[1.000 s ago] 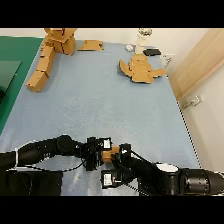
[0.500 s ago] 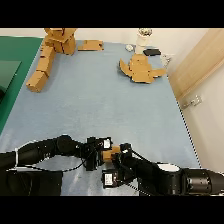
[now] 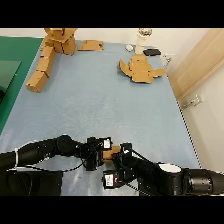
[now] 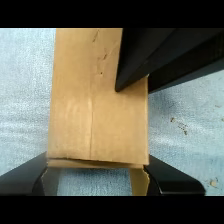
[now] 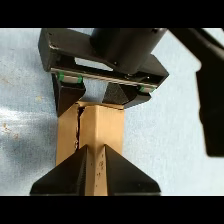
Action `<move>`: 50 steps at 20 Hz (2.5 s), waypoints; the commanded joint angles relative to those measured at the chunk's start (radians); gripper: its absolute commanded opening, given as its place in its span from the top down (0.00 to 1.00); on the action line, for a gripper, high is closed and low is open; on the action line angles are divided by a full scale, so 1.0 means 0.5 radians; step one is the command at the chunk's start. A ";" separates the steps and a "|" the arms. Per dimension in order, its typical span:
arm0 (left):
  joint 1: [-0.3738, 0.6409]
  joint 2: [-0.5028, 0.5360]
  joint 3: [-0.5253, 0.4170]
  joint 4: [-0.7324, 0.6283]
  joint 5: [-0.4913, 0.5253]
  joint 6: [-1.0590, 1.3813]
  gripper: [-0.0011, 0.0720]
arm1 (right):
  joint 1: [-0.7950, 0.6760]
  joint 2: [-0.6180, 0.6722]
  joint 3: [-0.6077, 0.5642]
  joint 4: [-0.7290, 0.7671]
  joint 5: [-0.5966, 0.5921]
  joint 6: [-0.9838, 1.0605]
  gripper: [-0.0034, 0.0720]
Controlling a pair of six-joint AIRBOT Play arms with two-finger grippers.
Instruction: Fold the box.
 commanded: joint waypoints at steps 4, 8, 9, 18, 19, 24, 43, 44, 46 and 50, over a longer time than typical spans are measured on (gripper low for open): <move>0.002 -0.001 0.002 0.002 0.002 0.003 0.24 | -0.002 0.002 0.002 0.018 0.000 0.001 0.75; 0.002 -0.001 0.002 0.002 0.002 0.003 0.24 | -0.002 -0.011 -0.008 0.093 -0.001 0.001 0.75; 0.002 -0.001 0.002 0.002 0.002 0.003 0.24 | -0.002 -0.024 -0.011 0.095 0.002 0.001 0.75; 0.002 -0.001 0.002 0.002 0.001 0.003 0.24 | -0.002 -0.063 -0.014 0.247 -0.001 0.000 0.74; 0.002 -0.001 0.002 0.002 0.002 0.003 0.24 | -0.002 -0.059 -0.014 0.242 -0.001 0.000 0.75; 0.002 -0.001 0.002 0.002 0.001 0.003 0.24 | -0.002 -0.022 -0.010 0.209 0.001 0.000 0.64; 0.002 -0.001 0.002 0.002 0.002 0.003 0.24 | -0.015 0.520 -0.487 0.967 0.832 2.957 0.95; 0.002 -0.001 0.002 0.002 0.002 0.003 0.24 | -0.049 0.528 -0.644 0.797 1.143 3.374 0.95; 0.002 -0.001 0.002 0.002 0.002 0.003 0.24 | -0.169 0.513 -0.816 0.481 1.445 3.825 0.95; 0.002 -0.001 0.002 0.002 0.001 0.003 0.24 | -0.382 0.513 -0.777 0.254 1.440 3.836 0.95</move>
